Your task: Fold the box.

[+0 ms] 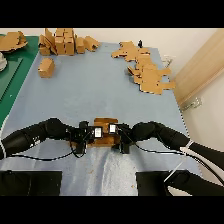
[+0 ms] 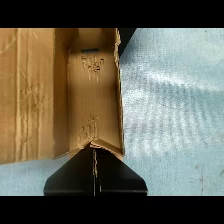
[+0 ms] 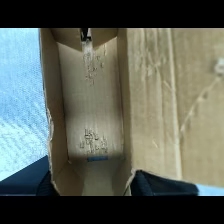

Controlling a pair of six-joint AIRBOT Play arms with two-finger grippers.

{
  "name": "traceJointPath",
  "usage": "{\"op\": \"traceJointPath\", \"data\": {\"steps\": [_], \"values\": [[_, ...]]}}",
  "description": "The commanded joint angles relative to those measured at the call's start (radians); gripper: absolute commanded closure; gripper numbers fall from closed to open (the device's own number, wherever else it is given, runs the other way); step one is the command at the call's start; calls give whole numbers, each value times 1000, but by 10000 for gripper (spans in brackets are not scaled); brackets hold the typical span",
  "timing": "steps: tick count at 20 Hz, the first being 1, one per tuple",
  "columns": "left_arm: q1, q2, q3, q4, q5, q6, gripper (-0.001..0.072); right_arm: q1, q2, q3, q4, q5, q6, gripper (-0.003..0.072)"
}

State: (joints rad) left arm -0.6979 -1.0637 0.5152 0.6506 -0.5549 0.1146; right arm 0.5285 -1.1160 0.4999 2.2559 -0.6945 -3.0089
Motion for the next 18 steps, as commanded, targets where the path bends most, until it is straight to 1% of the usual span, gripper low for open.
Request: {"op": "traceJointPath", "data": {"steps": [1,7,10,11,12,13,18], "values": [[-6,-2,1,-1,7,1,698,1,0,0,1,0,0,170],[-7,-2,1,-1,18,-6,696,1,0,0,0,0,0,170],[-7,-2,1,-2,21,-56,695,1,0,0,0,0,0,170],[-7,-2,1,-2,21,-56,521,1,0,0,1,0,0,170],[-7,-2,1,-5,22,-56,233,1,0,0,1,0,0,170],[-7,-2,1,-5,22,-57,249,1,0,0,0,0,0,170],[-7,-2,1,-6,21,-63,249,1,0,0,0,0,0,170]]}}
